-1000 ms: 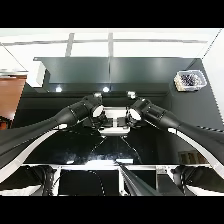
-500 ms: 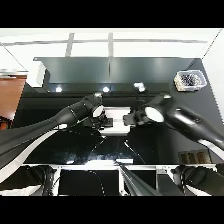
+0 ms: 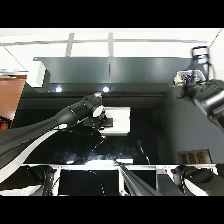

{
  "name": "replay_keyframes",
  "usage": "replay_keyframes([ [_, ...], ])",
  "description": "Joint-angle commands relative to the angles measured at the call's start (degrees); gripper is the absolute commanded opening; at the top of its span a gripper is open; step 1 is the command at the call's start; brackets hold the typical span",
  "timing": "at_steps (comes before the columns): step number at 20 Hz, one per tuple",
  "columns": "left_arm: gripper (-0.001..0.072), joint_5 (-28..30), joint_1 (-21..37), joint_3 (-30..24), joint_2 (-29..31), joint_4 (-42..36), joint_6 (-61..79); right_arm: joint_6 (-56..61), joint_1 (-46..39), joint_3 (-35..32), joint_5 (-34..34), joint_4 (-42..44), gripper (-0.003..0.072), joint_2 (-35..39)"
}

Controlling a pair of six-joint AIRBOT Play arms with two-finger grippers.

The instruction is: Fold the box and place the chain.

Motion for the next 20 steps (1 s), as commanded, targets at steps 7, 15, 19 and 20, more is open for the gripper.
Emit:
replay_keyframes([
  [7,0.0029,0.0,0.02,0.02,-0.02,0.0,0.0,-16.28,-28.92,25.27,-6.93,32.85,0.0707,-33.24],
  [15,0.0029,0.0,0.02,0.02,-0.02,0.02,0.0,-16.87,-30.82,43.47,-2.19,34.34,0.0705,-50.4],
  [19,0.0029,0.02,0.04,0.02,-0.02,0.02,0.0,-16.81,-31.3,43.5,-4.28,34.25,0.0705,-52.5],
  [20,0.0029,0.0,0.04,0.02,-0.02,0.02,0.0,-16.81,-31.41,43.5,-4.2,34.36,0.0705,-53.02],
])
